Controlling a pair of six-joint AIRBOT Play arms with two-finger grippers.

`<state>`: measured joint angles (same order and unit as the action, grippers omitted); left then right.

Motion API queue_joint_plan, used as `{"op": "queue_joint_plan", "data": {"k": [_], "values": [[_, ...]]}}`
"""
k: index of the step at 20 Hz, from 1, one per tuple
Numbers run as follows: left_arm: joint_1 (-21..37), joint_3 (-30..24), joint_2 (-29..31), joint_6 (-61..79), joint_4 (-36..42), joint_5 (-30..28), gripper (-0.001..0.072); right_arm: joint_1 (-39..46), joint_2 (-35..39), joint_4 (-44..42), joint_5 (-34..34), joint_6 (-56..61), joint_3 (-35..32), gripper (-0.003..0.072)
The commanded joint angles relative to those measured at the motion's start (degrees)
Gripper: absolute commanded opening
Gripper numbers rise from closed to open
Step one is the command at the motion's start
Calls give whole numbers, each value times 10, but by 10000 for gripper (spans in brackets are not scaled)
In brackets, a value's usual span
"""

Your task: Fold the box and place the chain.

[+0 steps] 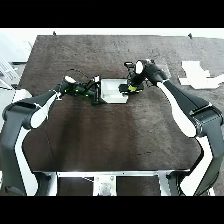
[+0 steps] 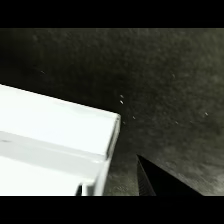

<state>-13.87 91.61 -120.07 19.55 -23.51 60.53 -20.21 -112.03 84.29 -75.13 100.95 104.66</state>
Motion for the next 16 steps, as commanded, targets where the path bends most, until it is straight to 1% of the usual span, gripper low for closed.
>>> {"op": "queue_joint_plan", "data": {"k": [1,4,10,13,14,15,16], "values": [[0,0,0,0,0,0,360,0,-20,22,-64,7,36,365],[0,0,0,0,0,0,360,-5,-31,24,-82,11,55,364],[0,0,0,0,0,0,360,-29,-41,43,-83,24,69,351],[0,0,0,0,0,0,360,-33,-44,50,-82,40,69,300],[0,0,0,0,0,0,360,-34,-44,49,-79,41,69,262],[0,0,0,0,0,0,360,-35,-44,49,-79,41,70,261],[0,0,0,0,0,0,360,-36,-44,51,-79,41,70,237]]}}
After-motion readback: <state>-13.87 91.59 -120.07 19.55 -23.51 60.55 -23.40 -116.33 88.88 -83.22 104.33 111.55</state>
